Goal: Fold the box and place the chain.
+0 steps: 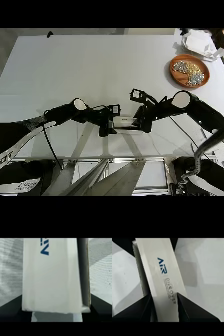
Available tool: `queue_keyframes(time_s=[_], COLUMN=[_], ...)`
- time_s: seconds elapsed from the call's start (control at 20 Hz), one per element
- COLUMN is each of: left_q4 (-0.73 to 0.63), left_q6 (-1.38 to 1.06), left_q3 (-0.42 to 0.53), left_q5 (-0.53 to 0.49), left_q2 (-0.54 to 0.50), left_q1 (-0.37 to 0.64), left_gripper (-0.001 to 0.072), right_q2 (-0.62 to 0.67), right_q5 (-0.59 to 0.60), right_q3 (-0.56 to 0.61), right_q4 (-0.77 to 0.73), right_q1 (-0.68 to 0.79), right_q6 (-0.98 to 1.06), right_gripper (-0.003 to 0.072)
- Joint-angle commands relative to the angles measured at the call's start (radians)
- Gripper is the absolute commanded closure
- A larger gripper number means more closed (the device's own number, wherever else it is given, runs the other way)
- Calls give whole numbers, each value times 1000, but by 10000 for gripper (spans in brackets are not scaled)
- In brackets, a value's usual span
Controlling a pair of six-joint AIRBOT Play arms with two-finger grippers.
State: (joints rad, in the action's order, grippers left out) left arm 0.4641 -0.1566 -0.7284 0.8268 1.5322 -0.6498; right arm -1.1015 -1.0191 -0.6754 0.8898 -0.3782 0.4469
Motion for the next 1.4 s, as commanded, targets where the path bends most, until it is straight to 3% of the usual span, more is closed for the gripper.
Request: queue_keyframes(time_s=[0.0,0.35,0.55,0.6,0.8,0.9,1.1,1.15,1.2,1.25,1.3,1.35], left_q4=[0,0,0,0,0,-1,0,0,0,0,0,0], left_q6=[1,2,2,1,1,1,2,2,2,2,1,1], left_q3=[-1,-1,-1,-1,-1,-1,-1,-1,-1,-1,-1,-1], left_q5=[0,0,0,0,0,0,0,0,0,0,0,0], left_q2=[0,0,0,0,0,0,0,0,0,0,-1,0], left_q1=[0,0,0,0,0,0,0,0,0,0,0,0], left_gripper=[435,435,435,435,435,435,435,435,435,435,435,435], right_q2=[1,1,1,5,84,133,171,171,171,170,170,169], right_q5=[-39,-56,-43,-38,11,31,44,44,45,45,43,45], right_q3=[21,68,92,92,92,92,92,92,92,92,94,104], right_q4=[-4,-11,-6,-6,-17,-38,-149,-192,-245,-290,-321,-341], right_q1=[-1,-1,-1,-1,-1,-1,-1,-1,-1,-1,-1,-1], right_q6=[1,0,-3,-3,-3,-5,-54,-72,-100,-119,-138,-161], right_gripper=[383,380,326,273,268,226,227,242,308,430,629,665])
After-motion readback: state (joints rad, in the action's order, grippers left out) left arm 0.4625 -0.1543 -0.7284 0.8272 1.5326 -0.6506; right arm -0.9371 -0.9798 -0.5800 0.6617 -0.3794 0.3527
